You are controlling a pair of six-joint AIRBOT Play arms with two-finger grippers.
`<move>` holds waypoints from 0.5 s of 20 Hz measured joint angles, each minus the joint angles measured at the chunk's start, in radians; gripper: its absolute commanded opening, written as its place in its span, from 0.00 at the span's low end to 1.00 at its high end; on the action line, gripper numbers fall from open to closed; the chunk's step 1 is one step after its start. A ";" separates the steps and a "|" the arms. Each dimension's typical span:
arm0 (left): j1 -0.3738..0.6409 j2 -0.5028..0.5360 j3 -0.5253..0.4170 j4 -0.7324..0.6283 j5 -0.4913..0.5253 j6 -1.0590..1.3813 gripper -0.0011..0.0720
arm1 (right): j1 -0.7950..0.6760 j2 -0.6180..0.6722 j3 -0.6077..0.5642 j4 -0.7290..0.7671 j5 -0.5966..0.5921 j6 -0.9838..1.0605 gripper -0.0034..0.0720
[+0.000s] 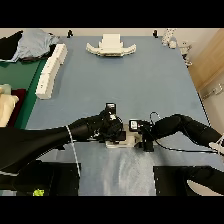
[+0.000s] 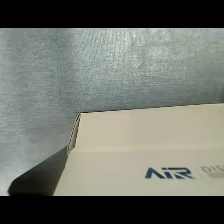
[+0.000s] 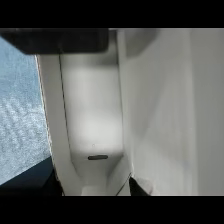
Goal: Fold the box.
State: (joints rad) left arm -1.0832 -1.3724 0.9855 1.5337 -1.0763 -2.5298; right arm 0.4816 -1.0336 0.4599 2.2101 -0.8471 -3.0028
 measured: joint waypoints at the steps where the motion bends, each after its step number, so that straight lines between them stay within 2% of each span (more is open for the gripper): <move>1: -0.003 -0.008 0.008 0.004 -0.011 -0.003 0.28 | 0.000 0.000 0.000 0.000 0.000 0.000 0.60; 2: -0.004 -0.013 0.014 0.006 -0.021 -0.006 0.18 | 0.000 0.000 0.000 0.000 0.000 0.000 0.60; 4: -0.006 -0.021 0.022 0.012 -0.045 -0.010 0.15 | 0.000 0.000 0.000 0.000 0.000 0.002 0.60; 5: -0.007 -0.023 0.024 0.014 -0.048 -0.011 0.03 | 0.000 0.000 0.000 0.000 0.000 0.002 0.60; 10: -0.008 -0.028 0.029 0.016 -0.051 -0.037 0.03 | -0.001 0.000 0.000 -0.001 0.000 0.001 0.60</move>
